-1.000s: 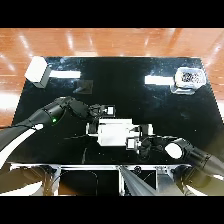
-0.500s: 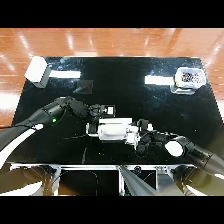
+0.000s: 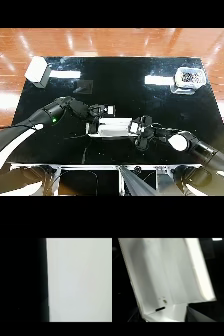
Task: Fold the box and place the chain.
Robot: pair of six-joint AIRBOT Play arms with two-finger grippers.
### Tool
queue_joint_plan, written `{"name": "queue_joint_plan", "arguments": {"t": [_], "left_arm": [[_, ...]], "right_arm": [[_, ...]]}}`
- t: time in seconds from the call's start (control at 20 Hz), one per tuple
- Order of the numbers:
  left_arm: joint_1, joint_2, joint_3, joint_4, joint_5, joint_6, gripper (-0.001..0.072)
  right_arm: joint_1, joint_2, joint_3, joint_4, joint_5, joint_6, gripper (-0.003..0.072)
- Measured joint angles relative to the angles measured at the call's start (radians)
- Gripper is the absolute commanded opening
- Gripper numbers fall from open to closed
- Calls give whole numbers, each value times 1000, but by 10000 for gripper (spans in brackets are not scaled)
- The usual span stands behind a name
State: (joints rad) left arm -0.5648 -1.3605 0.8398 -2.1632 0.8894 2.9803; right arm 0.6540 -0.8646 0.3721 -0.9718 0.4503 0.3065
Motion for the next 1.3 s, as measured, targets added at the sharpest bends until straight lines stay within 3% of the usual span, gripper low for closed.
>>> {"name": "queue_joint_plan", "arguments": {"t": [0.35,0.7,1.3], "left_arm": [[0,0,0,0,0,-3,16],[1,0,0,0,0,-2,16],[1,-28,21,11,-14,22,17]], "right_arm": [[-5,-29,1,39,-70,-80,714],[-13,-85,1,233,-83,-336,713],[-69,-161,2,444,97,-492,713]]}}
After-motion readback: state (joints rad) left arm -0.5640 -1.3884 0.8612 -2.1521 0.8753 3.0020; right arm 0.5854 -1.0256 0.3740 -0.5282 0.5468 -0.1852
